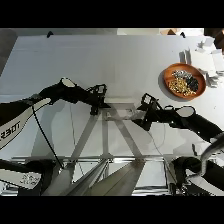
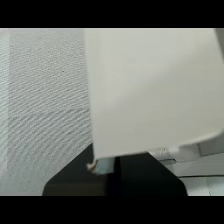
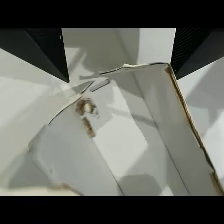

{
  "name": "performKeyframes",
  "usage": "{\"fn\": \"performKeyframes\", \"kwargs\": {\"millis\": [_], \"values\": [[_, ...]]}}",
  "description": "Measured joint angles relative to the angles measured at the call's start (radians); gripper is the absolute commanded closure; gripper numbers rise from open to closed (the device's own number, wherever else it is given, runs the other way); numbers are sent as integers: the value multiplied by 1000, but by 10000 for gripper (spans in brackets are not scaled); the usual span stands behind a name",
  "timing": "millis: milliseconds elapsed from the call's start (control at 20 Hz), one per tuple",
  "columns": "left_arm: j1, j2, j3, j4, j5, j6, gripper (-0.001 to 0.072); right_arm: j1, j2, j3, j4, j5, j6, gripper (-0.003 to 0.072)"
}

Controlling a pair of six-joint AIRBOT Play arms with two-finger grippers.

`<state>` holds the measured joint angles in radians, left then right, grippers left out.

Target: Fold the box and place the chain.

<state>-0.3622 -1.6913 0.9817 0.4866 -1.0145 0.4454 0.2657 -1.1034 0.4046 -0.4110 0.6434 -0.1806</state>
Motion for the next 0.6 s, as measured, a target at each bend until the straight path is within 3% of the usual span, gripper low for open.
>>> {"fn": "performKeyframes", "kwargs": {"millis": [600], "values": [[0, 0, 0, 3, -2, -2, 701, -2, -204, 163, 31, 92, -335, 0]]}}
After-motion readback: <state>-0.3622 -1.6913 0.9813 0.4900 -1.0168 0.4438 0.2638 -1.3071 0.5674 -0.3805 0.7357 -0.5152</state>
